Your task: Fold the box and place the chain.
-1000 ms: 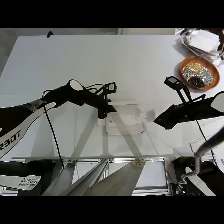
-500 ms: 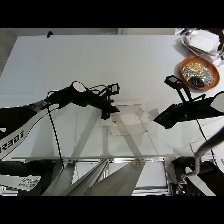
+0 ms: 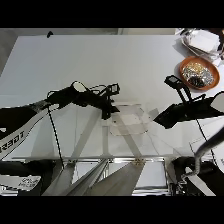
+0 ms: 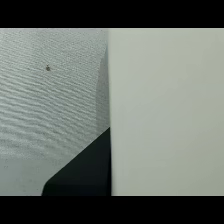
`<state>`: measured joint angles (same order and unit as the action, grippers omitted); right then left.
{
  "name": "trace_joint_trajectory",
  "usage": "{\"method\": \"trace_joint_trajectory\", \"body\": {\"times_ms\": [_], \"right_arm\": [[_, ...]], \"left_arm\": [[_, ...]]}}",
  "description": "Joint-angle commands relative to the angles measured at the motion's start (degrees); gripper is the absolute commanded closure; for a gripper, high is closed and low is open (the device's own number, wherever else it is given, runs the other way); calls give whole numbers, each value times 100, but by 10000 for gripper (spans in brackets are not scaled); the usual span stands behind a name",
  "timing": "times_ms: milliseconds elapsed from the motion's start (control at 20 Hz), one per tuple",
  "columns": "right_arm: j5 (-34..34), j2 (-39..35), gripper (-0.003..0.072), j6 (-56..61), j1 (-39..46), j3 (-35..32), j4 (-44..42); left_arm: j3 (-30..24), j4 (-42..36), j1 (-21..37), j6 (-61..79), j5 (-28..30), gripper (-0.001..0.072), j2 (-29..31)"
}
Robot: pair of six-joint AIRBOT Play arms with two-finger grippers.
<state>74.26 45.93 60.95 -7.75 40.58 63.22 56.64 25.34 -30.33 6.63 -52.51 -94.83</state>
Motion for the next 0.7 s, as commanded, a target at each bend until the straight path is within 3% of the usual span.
{"method": "trace_joint_trajectory", "body": {"times_ms": [0,650], "right_arm": [[4,-4,278,4,0,4,13],[114,-4,291,4,0,4,302]], "left_arm": [[2,0,-2,-4,4,699,2],[2,2,-13,-42,-44,705,2]]}}
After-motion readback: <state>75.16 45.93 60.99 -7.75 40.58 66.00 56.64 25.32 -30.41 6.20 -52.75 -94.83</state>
